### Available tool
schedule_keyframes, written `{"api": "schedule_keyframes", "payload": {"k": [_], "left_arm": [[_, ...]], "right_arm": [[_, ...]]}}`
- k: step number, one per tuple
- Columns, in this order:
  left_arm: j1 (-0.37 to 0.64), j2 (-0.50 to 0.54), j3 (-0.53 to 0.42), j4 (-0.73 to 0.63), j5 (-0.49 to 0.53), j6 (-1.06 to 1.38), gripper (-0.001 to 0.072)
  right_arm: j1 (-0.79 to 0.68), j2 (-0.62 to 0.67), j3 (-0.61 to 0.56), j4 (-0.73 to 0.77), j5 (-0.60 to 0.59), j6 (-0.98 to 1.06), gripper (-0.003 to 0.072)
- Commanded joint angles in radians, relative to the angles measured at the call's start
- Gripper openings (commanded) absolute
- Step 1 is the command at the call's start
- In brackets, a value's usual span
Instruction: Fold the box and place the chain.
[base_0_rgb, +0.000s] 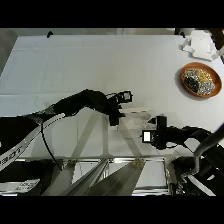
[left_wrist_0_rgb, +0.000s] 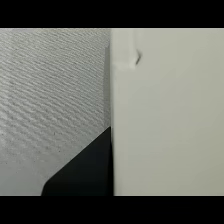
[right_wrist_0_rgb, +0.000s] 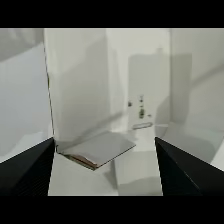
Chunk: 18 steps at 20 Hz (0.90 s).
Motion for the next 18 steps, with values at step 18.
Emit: {"api": "schedule_keyframes", "payload": {"k": [18], "left_arm": [[0.000,-0.001,0.000,0.000,0.000,0.000,0.0013]], "right_arm": [[-0.272,-0.093,0.038,0.374,0.003,-0.392,0.0703]]}}
